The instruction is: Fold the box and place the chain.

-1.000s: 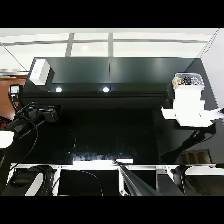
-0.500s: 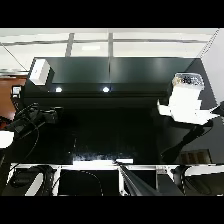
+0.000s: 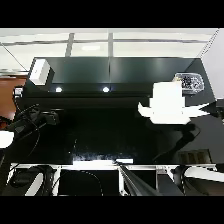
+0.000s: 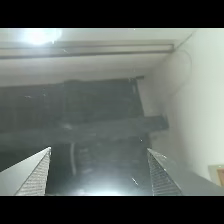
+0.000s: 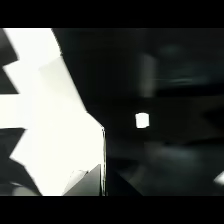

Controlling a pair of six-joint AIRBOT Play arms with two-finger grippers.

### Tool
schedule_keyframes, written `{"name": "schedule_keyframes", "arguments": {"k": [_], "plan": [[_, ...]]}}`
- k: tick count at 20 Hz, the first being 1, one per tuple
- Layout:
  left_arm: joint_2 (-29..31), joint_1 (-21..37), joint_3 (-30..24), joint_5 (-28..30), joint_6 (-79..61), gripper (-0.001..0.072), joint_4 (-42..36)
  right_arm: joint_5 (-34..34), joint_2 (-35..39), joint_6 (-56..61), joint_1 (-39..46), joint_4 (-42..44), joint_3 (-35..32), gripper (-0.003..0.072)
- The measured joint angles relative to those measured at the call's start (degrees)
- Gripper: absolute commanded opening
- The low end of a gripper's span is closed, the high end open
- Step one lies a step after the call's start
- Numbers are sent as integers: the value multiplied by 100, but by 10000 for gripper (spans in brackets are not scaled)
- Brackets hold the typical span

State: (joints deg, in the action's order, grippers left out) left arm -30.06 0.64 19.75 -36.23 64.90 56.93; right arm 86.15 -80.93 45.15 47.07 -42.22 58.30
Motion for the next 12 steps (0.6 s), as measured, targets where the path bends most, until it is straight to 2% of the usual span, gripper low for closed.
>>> {"name": "schedule_keyframes", "arguments": {"k": [5,9,12], "plan": [[-35,-249,-17,-295,-4,703,-490,-669,1517,-173,-1115,1403,-1867,9],[-164,-658,-20,-389,-9,703,-850,-1766,2673,-302,-2662,2256,-3150,9],[-466,-850,-11,-450,-13,703,-1167,-2664,3198,-286,-3849,2524,-3679,8]]}}
